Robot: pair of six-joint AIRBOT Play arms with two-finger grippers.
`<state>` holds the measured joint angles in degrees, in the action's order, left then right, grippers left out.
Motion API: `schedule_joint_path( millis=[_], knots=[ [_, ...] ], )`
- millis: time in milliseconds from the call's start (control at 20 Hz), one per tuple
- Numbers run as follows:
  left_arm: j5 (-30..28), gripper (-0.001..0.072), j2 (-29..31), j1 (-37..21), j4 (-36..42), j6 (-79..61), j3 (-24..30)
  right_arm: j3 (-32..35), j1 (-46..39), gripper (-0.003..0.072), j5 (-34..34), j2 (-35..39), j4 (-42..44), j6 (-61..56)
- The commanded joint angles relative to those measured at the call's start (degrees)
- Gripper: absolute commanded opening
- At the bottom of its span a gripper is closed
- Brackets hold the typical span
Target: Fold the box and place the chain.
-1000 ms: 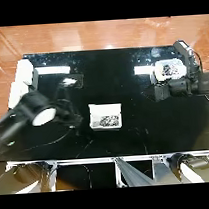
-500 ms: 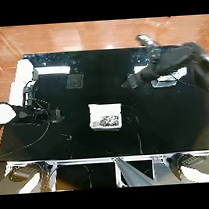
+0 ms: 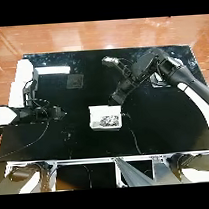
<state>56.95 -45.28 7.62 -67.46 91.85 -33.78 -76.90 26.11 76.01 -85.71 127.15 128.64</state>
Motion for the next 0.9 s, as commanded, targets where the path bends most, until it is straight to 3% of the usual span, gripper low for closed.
schedule_joint_path(
  millis=[0, 850],
  knots=[
    [-1.5, 0.0622, 0.0, -0.2, 0.6, -0.3, 0.4, -0.2, 1.8, 0.0708, 3.2, -0.5, 1.7, 3.7],
    [-4.0, 0.0622, -0.1, -0.2, 0.7, -0.1, 0.4, 0.9, 7.2, 0.07, 0.9, -1.0, -7.8, 8.2]
  ],
)
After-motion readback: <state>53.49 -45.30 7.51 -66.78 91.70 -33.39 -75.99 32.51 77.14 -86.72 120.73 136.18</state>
